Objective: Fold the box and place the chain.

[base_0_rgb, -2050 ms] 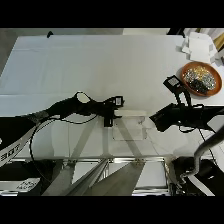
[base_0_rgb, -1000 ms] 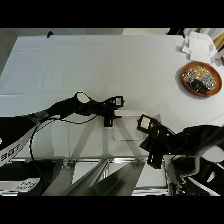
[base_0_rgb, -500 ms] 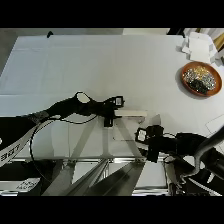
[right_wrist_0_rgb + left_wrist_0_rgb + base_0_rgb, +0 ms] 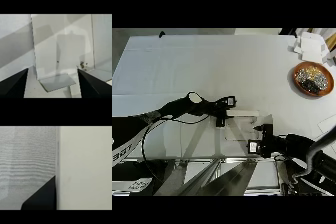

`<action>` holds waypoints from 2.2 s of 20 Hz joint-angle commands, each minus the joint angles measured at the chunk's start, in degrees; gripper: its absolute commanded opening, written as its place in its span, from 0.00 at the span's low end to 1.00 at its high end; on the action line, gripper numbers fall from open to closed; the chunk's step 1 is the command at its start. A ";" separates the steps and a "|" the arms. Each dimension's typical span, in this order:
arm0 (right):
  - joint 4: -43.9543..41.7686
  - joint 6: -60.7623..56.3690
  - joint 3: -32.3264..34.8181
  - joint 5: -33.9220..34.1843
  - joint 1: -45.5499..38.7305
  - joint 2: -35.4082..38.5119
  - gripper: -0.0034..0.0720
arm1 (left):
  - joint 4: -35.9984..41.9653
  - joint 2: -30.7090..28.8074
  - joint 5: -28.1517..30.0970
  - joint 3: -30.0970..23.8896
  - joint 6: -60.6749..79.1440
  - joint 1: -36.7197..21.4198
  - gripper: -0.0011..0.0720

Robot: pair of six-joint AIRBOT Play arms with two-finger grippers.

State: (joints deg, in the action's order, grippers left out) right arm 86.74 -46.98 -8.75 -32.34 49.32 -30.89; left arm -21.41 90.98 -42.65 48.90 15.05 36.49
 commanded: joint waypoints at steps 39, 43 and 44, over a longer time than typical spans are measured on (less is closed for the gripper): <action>-27.02 36.22 -12.50 -3.61 -28.30 -18.75 0.92 | -0.02 0.02 0.00 -0.02 0.00 0.04 0.03; -37.59 50.25 -12.50 -6.75 -34.95 -21.33 0.92 | -0.02 0.02 0.00 -0.02 0.00 0.04 0.03; -39.78 54.58 -12.50 -8.22 -36.61 -21.75 0.92 | -0.02 0.02 -0.02 -0.02 0.00 0.04 0.03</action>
State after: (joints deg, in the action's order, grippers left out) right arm 56.47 -6.37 -21.04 -36.69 17.08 -50.98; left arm -21.41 91.00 -42.59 48.90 15.05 36.51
